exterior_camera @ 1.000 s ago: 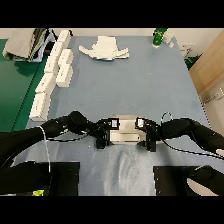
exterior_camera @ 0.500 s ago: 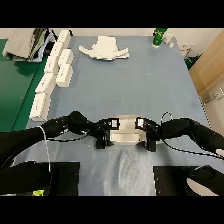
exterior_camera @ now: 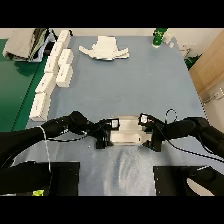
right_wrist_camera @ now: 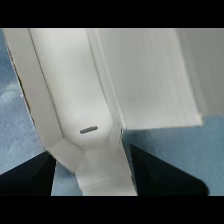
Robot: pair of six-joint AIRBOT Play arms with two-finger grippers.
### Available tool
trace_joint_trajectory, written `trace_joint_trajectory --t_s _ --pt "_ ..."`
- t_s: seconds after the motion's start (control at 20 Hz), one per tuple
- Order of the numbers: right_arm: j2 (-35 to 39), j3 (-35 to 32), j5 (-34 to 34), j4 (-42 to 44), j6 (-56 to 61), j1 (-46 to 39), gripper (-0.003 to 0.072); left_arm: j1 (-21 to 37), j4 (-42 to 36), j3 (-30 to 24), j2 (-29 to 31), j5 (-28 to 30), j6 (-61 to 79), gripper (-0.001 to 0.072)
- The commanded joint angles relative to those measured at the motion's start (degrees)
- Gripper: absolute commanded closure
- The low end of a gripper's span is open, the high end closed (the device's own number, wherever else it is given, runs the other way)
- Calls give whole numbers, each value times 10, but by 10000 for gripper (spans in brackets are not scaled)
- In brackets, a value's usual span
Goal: Fold the box.
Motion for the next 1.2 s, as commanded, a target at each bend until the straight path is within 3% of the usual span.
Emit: trace_joint_trajectory --t_s 0.0,0.15,0.2,0.25,0.3,0.35,0.45,0.65,0.9,1.15 --pt "60 24 -160 -111 172 0 -29 0 0 0 0 1 -1 189" --pt "115 54 -269 -109 366 0 -14 0 0 0 0 1 -1 189" --pt "130 61 -268 -64 445 0 84 0 0 0 0 1 -1 190" --pt "138 65 -254 5 499 0 322 0 0 0 0 1 -1 189" --pt "139 65 -224 100 516 0 612 0 0 0 0 1 -1 189" --pt "137 64 -183 176 514 2 686 0 0 0 0 1 -1 189" --pt "120 65 -79 233 511 27 686 0 0 0 0 1 -1 189" --pt "13 80 72 232 512 68 686 0 0 0 0 1 -1 189" --pt "-164 143 114 184 510 67 686 0 0 0 0 1 -1 189" --pt "-251 156 112 177 487 68 686 0 0 0 0 1 -1 190"
